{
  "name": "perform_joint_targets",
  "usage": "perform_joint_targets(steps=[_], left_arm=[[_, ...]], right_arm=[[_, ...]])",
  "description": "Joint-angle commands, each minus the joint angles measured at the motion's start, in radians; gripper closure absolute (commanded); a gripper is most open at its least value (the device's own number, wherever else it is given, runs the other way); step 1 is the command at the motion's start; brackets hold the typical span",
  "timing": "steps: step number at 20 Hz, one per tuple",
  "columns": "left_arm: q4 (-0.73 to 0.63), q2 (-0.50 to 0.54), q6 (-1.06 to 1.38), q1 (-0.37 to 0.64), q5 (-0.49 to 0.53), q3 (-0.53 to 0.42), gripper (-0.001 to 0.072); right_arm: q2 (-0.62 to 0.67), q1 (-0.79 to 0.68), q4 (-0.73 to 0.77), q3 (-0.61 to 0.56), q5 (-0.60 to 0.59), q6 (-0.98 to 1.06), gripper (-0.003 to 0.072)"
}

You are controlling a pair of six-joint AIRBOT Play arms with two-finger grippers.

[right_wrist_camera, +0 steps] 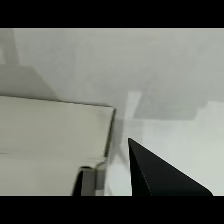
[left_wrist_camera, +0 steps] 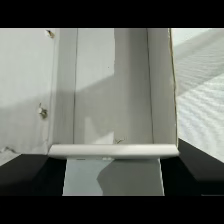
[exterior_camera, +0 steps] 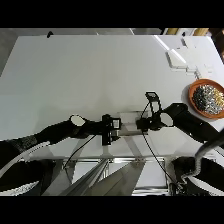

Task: Fold the box and place the chain.

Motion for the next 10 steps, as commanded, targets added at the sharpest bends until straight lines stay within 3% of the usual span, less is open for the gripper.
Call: perform_joint_targets(steps=[1, 10], left_arm=[[0.000, 0.000, -0.001, 0.000, 0.003, 0.000, 0.0436], [0.000, 0.000, -0.001, 0.000, 0.003, 0.000, 0.0436]], right_arm=[[0.000, 0.000, -0.060, 0.010, 0.028, 0.021, 0.0380], [-0.021, 0.058, -0.085, 0.010, -0.017, 0.075, 0.0419]])
